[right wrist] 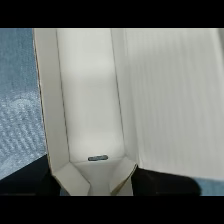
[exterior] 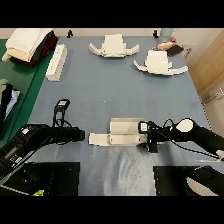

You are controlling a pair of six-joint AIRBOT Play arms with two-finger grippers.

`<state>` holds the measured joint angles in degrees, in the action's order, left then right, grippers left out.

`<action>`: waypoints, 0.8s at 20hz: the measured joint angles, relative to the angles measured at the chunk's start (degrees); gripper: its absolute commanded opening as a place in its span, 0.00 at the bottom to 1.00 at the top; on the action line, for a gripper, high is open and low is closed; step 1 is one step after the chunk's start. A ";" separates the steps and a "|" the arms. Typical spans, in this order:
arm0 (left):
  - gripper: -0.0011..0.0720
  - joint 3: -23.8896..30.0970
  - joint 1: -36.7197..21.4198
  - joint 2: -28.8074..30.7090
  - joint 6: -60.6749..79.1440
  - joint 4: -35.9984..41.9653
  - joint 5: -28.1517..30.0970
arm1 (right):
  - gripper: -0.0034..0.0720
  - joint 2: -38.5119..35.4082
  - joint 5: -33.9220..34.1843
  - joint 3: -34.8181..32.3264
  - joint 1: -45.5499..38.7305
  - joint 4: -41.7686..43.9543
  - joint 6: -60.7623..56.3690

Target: Fold the box.

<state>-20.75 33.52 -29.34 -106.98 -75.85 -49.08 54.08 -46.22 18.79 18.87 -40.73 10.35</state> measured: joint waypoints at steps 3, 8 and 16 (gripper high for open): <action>0.04 0.94 -2.14 -4.35 -2.19 3.74 0.31 | 0.72 0.00 0.00 0.00 0.00 0.00 0.00; 0.03 1.62 0.20 -15.02 4.46 17.29 8.96 | 0.72 0.00 0.00 0.00 0.00 0.00 -0.02; 0.04 0.76 9.14 -16.59 7.85 27.08 17.20 | 0.72 0.00 0.02 0.00 0.00 -0.02 0.00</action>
<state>-19.99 42.65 -45.93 -99.13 -48.77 -31.88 54.08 -46.19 18.79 18.87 -40.75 10.35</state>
